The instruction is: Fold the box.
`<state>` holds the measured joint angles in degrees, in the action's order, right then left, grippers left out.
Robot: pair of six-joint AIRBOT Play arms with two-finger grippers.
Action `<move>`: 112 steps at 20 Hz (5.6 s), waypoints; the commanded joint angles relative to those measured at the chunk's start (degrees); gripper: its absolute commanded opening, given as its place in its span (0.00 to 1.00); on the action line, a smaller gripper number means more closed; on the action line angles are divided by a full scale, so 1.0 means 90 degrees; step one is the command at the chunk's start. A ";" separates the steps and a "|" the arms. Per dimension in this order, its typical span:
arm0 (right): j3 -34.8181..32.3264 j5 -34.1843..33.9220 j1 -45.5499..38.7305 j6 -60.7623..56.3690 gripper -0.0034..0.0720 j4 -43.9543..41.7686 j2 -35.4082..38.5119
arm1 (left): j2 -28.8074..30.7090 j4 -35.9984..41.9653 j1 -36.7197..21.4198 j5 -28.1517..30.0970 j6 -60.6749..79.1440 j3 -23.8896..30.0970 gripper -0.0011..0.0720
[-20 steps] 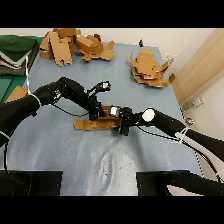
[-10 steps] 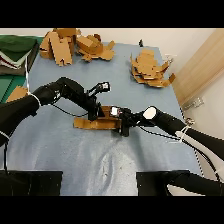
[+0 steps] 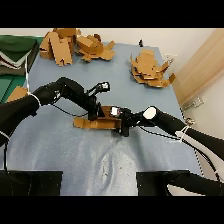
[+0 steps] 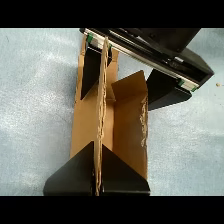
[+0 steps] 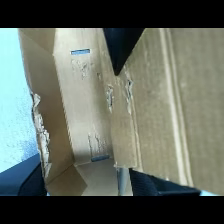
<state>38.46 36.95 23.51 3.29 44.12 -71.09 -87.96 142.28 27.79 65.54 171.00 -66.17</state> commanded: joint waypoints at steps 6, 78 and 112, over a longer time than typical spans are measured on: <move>0.0002 0.0046 0.0017 -0.0007 0.99 -0.0165 -0.0002 | -0.0002 0.0053 0.0007 0.0007 -0.0002 -0.0007 0.03; -0.0010 0.0945 0.0294 -0.0483 0.59 0.0158 -0.0238 | 0.0287 -0.1088 -0.1392 0.1229 -0.3752 -0.0440 0.96; -0.0010 0.0945 0.0294 -0.0483 0.59 0.0170 -0.0226 | -0.0546 0.0491 -0.0216 0.0469 -0.5967 -0.0226 0.03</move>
<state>38.35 45.63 26.17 -1.04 45.67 -73.19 -91.22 147.04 26.11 72.03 118.96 -68.16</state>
